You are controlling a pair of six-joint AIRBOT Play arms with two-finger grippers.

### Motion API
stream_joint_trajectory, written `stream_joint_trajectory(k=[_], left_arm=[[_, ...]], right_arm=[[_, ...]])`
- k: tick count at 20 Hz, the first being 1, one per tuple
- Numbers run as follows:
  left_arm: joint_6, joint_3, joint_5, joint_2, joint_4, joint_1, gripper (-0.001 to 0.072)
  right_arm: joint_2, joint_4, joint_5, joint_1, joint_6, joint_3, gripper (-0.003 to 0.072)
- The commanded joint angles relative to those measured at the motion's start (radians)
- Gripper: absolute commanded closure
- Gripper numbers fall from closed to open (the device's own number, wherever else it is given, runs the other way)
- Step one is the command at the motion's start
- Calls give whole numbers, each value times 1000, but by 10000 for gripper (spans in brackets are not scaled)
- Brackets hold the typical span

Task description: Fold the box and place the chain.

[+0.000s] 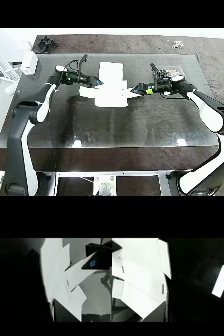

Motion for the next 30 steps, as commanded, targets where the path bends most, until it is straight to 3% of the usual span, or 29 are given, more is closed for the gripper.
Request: stream_joint_trajectory(k=[1,3,5,12,16,23,30], left_arm=[[10,0,24,-1,-21,0,685],[36,0,22,-1,-21,1,685],[84,0,14,-1,-21,0,685],[380,-5,-119,0,-33,1,690],[604,-8,-191,0,-160,0,691],[792,-99,-103,1,-177,-22,691],[905,-119,-23,5,-142,-41,691]], right_arm=[[0,-4,2,0,0,0,677],[0,-26,7,0,-1,0,673],[4,-24,21,-10,-58,1,540],[108,24,27,-153,-105,1,534],[116,20,60,-164,-106,0,534],[116,2,57,-160,-124,-6,534],[90,3,47,-158,-158,-27,535]])
